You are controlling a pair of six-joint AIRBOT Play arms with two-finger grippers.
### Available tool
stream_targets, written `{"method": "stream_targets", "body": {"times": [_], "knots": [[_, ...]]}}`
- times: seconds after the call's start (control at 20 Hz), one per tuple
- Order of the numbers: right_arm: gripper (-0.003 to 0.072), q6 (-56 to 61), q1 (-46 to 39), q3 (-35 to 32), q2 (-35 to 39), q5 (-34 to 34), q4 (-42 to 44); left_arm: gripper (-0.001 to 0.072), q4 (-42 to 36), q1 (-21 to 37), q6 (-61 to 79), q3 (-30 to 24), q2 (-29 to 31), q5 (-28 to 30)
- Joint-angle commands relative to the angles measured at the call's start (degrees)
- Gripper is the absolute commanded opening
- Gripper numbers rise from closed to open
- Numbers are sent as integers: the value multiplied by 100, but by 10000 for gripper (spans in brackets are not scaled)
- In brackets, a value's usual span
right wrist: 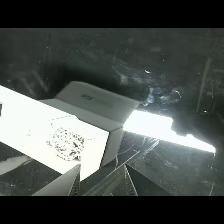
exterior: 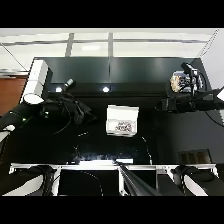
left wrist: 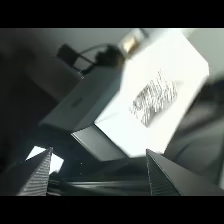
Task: Fold the box and place the chain.
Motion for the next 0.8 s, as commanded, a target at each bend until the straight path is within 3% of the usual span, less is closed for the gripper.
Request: {"method": "stream_targets", "body": {"times": [0.0,0.15,0.45,0.75], "knots": [[336,0,-4,4,2,-9,-4,707,-11,-448,2863,-101,-186,275],[336,2,-4,7,2,-9,-4,707,-13,-798,3547,-101,-402,540],[336,2,-4,4,2,-168,-4,707,-42,-1088,3646,-28,-721,337],[336,-2,-4,4,2,-269,-4,707,74,-1462,2979,118,-824,1115]]}}
